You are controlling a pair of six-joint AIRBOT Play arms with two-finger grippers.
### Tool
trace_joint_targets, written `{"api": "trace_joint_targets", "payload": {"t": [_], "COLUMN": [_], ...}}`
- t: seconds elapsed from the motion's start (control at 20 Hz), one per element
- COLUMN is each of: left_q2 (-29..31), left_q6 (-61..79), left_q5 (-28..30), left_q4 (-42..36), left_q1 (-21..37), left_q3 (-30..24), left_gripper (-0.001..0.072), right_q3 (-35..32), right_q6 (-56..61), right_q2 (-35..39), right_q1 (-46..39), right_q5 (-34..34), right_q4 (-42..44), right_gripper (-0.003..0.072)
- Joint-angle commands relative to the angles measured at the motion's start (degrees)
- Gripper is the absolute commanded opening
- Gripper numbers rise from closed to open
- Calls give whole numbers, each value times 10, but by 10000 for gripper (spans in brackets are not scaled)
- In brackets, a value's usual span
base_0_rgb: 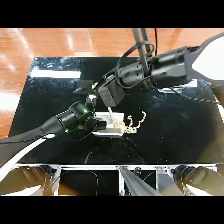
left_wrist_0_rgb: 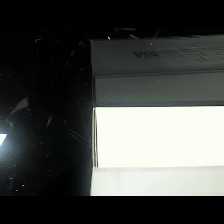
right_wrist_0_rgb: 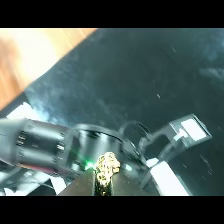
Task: Fold the box and place the chain.
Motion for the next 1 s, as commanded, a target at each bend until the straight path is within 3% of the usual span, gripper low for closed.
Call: {"api": "trace_joint_targets", "payload": {"t": [0.0, 0.35, 0.6, 0.65, 0.7, 0.85, 0.95], "left_q2": [0, 0, 0, 0, 0, 0, 0], "left_q6": [0, 0, 0, 0, 0, 0, 0], "left_q5": [0, 0, 0, 0, 1, 1, 1], "left_q4": [0, 0, 0, 0, 0, 0, 0], "left_q1": [0, 0, 0, 0, 0, 0, 0], "left_q3": [0, 0, 0, 0, 0, 0, 0], "left_gripper": [25, 24, 25, 25, 24, 25, 25], "right_q3": [-28, -202, -254, -254, -254, -254, -254], "right_q6": [34, 67, 66, 66, 57, 39, -8], "right_q2": [-5, -5, -5, -5, -5, 5, 25], "right_q1": [3, 3, 3, 3, 3, -11, -49], "right_q5": [26, 0, -8, -9, -10, 2, 49], "right_q4": [-59, -70, -64, -64, -69, -102, -116], "right_gripper": [33, 33, 59, 439, 720, 718, 718]}}
